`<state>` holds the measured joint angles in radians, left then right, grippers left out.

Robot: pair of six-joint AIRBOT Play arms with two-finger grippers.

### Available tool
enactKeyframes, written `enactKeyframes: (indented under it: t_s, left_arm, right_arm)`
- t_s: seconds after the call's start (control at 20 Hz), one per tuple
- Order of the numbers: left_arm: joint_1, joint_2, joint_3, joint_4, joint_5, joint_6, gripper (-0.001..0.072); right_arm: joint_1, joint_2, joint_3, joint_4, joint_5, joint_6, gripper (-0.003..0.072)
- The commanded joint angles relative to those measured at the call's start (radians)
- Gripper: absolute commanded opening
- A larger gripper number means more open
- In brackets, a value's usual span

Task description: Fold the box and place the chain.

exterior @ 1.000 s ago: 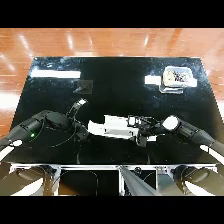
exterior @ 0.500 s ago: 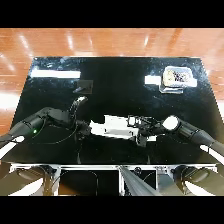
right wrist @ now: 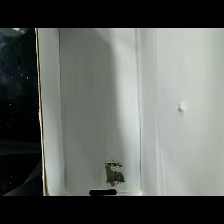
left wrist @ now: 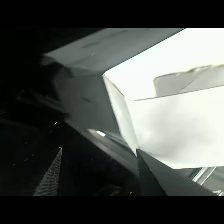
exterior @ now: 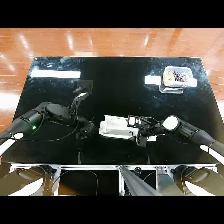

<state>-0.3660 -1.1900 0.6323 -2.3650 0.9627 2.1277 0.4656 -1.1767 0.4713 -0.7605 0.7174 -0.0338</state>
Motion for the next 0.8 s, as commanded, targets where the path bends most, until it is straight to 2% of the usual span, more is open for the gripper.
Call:
enactKeyframes:
  t_s: [0.0, 0.2, 0.3, 0.75]
  left_arm:
    - [-0.01, -0.001, 0.003, -0.047, 0.016, -0.009, 0.0567]
    - [-0.06, -0.001, 0.003, -0.061, -0.017, -0.009, 0.0575]
    - [-0.072, -0.001, 0.003, -0.06, -0.041, -0.034, 0.0628]
    - [-0.087, -0.001, 0.005, -0.052, -0.085, 0.004, 0.0638]
  right_arm:
    - [0.0, 0.0, 0.0, 0.0, 0.0, 0.0, 0.0549]
    - [0.0, 0.0, 0.0, 0.0, 0.0, 0.0, 0.0549]
    - [0.0, 0.0, 0.0, 0.0, 0.0, 0.0, 0.0548]
    - [0.0, 0.0, 0.0, 0.0, 0.0, 0.0, 0.0548]
